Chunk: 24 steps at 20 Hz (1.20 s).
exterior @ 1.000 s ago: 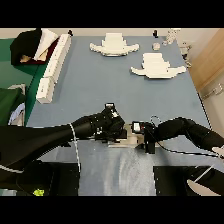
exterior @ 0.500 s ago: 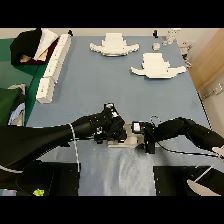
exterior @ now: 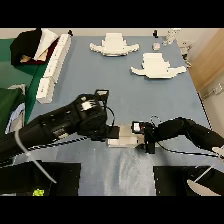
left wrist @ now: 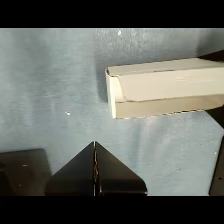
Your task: Fold the box.
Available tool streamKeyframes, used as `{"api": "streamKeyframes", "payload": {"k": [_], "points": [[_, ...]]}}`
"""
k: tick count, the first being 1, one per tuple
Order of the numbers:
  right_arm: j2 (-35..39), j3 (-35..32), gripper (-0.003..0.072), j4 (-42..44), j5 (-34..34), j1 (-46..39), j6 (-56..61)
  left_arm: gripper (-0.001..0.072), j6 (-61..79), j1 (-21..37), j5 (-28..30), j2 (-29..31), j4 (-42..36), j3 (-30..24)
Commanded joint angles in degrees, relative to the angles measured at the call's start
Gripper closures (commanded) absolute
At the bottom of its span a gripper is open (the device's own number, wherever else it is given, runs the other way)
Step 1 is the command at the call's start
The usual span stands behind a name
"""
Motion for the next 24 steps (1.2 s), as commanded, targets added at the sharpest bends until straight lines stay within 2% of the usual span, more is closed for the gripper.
{"api": "streamKeyframes", "payload": {"k": [1,6,10,12,14,16,19,20,21,22,24], "points": [[0.02,-0.02,0.0174,0.02,0.02,0.04,0.02,0.0696,5.42,-0.42,-1.42,5.05,3.74,0.24],[0.02,-0.02,0.0175,0.02,0.02,0.04,0.0,0.0695,21.81,0.92,9.42,5.05,3.93,0.22],[0.02,-0.02,0.0175,0.02,0.02,0.04,0.02,0.0696,37.99,3.32,11.89,5.2,3.72,0.17],[0.02,-0.02,0.0175,0.02,0.02,0.04,0.02,0.0696,49.0,6.95,13.51,6.4,1.53,-1.68],[0.02,-0.02,0.0174,0.02,0.02,0.04,0.02,0.0697,65.81,13.51,17.35,8.83,-6.21,-6.19],[0.02,-0.02,0.0175,0.02,0.0,0.04,0.02,0.0697,87.8,21.73,20.35,11.5,-18.58,-12.39],[0.02,-0.02,0.0175,0.02,0.02,0.04,0.02,0.0693,109.33,32.54,23.3,13.73,-35.36,-22.16],[0.02,-0.02,0.0174,0.02,0.02,0.04,0.02,0.0634,114.99,35.15,23.3,13.75,-38.23,-24.83],[0.02,-0.02,0.0175,0.02,0.0,0.04,0.02,0.0273,121.24,37.33,23.89,13.73,-40.0,-27.54],[0.02,-0.02,0.0175,0.02,0.02,0.04,0.02,0.0101,126.99,38.64,25.14,13.73,-41.13,-29.97],[0.02,-0.02,0.0175,0.04,0.0,0.04,0.02,0.0099,135.75,39.1,29.18,13.7,-45.46,-34.49]]}}
